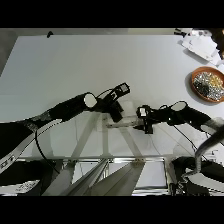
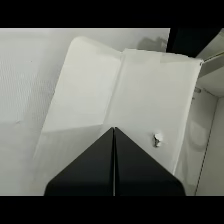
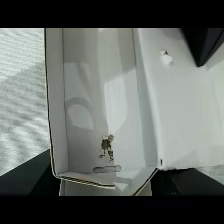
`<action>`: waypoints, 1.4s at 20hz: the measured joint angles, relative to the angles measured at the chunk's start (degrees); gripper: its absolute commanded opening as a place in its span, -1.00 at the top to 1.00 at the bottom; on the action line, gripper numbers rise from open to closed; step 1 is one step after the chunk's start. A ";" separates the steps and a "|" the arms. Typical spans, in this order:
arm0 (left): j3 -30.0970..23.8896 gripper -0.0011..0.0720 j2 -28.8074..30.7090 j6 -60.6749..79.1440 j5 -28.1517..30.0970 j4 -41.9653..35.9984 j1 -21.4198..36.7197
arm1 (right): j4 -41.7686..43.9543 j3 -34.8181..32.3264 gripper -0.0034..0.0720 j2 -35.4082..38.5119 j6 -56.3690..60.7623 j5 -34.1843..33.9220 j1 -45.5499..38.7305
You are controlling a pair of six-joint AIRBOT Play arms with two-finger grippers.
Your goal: Fold the box and place the chain.
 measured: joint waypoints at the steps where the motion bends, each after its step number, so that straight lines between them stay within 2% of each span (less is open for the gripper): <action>1: 0.00 0.97 -0.31 0.00 -0.48 -0.04 0.00 | 0.00 0.00 -0.31 0.00 0.00 0.02 0.00; 8: 0.39 0.96 0.83 0.02 -2.91 0.57 0.04 | -0.20 0.00 -0.31 0.00 -0.20 0.24 0.04; 14: 1.38 0.93 6.71 0.02 -0.26 1.20 0.26 | 0.00 0.00 -0.31 0.00 -0.02 -0.11 0.02; 17: 1.51 0.93 10.73 -0.59 -1.44 4.33 0.90 | 0.02 -0.02 -0.31 0.00 -0.02 -0.11 0.02; 20: 1.55 0.97 15.65 -2.14 -7.80 8.33 1.90 | 0.00 0.00 -0.31 0.00 -0.02 -0.09 0.02; 25: 1.60 0.97 25.11 -10.82 -25.35 19.67 2.51 | 0.00 0.00 -0.31 0.00 -0.02 -0.09 0.02; 28: 0.98 0.97 27.85 -17.59 -29.86 26.08 2.51 | 0.02 0.00 -0.31 0.00 -0.02 -0.07 0.02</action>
